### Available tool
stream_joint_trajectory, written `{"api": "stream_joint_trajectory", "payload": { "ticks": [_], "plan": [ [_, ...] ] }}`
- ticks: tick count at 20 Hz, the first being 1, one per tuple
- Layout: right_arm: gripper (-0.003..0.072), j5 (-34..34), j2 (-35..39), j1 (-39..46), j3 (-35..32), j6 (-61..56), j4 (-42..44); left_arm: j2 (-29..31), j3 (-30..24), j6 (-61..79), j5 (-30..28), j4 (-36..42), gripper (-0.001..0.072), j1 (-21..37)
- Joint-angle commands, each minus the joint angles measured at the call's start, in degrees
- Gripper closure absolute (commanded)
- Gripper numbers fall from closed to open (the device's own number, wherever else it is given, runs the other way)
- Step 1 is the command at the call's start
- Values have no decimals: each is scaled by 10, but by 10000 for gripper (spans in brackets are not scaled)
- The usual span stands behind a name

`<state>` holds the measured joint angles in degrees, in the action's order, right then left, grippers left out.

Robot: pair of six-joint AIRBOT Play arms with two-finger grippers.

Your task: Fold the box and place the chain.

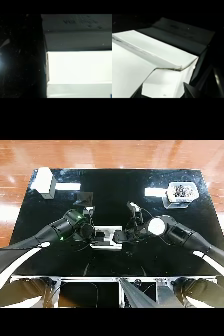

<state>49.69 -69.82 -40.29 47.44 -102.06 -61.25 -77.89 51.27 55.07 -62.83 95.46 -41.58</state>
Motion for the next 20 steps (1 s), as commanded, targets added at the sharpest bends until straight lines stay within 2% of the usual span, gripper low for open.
{"api": "stream_joint_trajectory", "payload": {
  "ticks": [1, 5, 8, 9, 11, 12, 13, 15, 20],
  "plan": [
    [64, 3, -22, -38, 20, -98, -105, 0, 0, 1, 0, 0, 690, 0],
    [64, 17, -53, -74, 48, -197, -213, 0, 0, 1, 0, 0, 690, 0],
    [74, 43, -79, -96, 81, -225, -264, 0, 0, 0, 0, -1, 690, 0],
    [132, 52, -87, -101, 93, -232, -269, 0, 0, 0, 1, -1, 690, 0],
    [145, 67, -99, -102, 110, -246, -273, 0, 0, 0, 0, -1, 689, 0],
    [238, 72, -102, -102, 112, -249, -273, 0, 0, 0, 1, -1, 690, 0],
    [239, 76, -103, -102, 112, -254, -274, 0, 0, 1, 1, -1, 690, 0],
    [306, 88, -109, -102, 112, -257, -275, 0, 0, 0, 1, -2, 690, 0],
    [307, 93, -115, -102, 112, -269, -282, 0, 0, 1, 1, -3, 690, 0]
  ]
}}
